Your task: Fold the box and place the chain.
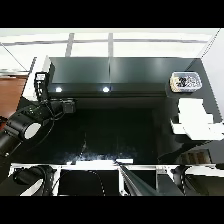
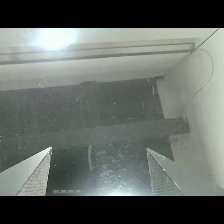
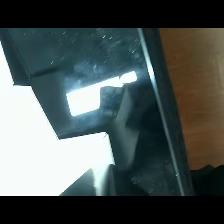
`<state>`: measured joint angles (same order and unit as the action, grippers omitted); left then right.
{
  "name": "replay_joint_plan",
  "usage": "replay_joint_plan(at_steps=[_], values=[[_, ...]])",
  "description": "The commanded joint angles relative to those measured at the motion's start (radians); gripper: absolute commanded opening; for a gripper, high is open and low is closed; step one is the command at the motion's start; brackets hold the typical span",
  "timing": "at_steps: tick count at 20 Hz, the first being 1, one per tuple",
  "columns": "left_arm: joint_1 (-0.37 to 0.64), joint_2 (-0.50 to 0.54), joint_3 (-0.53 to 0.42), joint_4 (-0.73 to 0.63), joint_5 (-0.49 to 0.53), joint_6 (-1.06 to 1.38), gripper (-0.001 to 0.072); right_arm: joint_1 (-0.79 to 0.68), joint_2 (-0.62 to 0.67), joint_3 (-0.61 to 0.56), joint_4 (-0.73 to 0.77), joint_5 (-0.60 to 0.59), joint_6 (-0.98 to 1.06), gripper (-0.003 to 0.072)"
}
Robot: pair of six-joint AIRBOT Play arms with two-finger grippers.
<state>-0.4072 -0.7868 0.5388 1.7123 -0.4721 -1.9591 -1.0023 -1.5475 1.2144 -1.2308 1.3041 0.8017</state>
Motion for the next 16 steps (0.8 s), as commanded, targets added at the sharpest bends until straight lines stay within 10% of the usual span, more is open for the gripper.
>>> replay_joint_plan(at_steps=[1,11,16], values=[[0.0,0.0,0.001,0.0,0.0,0.0,0.0711,0.001,0.002,-0.002,0.076,0.082,-0.009,0.0018],[0.0,0.0,0.001,0.0,0.0,0.0,0.0705,0.285,0.158,-0.21,0.466,0.18,-0.01,0.0018],[0.0,0.0,0.001,0.0,0.0,0.0,0.0704,0.482,0.338,-0.428,0.669,0.031,-0.097,0.0018]])
